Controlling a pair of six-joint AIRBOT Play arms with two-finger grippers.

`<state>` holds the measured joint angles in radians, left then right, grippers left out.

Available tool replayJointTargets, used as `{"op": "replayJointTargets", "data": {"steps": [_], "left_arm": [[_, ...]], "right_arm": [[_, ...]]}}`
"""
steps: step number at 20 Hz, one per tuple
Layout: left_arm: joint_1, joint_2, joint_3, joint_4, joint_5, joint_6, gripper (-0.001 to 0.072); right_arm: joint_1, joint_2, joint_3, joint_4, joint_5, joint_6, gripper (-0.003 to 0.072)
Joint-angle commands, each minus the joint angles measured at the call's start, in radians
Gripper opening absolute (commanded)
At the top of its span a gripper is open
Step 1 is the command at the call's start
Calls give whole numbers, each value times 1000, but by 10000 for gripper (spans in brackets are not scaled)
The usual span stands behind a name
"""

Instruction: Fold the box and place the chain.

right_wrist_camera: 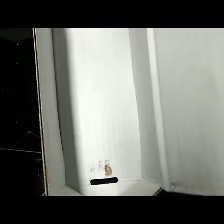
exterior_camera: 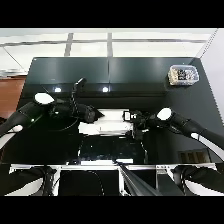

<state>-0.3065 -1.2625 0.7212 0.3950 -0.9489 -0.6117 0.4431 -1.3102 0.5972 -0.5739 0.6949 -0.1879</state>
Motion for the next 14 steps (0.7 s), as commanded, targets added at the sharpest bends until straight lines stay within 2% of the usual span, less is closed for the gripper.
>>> {"op": "replayJointTargets", "data": {"steps": [1,5,9,11,14], "left_arm": [[-4,-85,-5,43,134,18,28],[-6,-165,-5,35,126,18,28],[-1,-167,-1,76,51,18,26],[10,-126,25,181,47,17,24],[47,44,66,335,47,-26,24]], "right_arm": [[0,0,0,0,0,0,189],[0,0,0,0,0,0,189],[0,0,0,0,0,0,189],[0,0,0,0,0,0,189],[0,0,0,0,0,0,189]]}}
